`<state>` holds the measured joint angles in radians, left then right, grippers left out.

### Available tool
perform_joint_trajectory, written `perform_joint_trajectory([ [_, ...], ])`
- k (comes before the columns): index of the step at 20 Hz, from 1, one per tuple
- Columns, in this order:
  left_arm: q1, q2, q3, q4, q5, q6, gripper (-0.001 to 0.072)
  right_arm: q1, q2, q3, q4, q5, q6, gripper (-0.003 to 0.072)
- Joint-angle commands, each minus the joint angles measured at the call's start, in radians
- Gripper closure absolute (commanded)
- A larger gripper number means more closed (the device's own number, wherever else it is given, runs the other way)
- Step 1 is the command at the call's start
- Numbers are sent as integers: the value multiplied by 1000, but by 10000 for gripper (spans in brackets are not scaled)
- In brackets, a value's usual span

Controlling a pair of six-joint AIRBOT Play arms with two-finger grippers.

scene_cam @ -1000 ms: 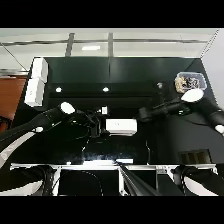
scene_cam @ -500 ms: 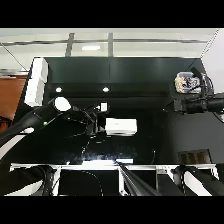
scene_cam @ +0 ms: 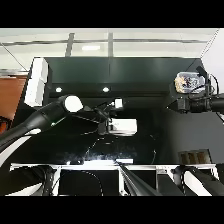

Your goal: Fold the box and place the chain.

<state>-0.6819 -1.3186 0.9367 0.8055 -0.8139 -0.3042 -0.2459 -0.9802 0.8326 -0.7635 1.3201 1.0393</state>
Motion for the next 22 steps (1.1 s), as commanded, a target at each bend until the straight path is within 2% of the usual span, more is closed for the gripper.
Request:
perform_joint_trajectory([
  [1, -45, -106, 78, -42, 23, -25, -9, -2, 1, 1, -1, -26, -1, 676],
  [6, -46, -193, 143, -32, -87, -44, -10, -2, 1, 1, -1, -32, -1, 676],
  [15, -54, -193, 142, -23, -89, -43, -9, -2, 1, 1, -2, -42, -1, 676],
  [22, -106, -210, 142, 139, -84, -44, -10, -2, 1, -36, -3, -60, 0, 676],
])
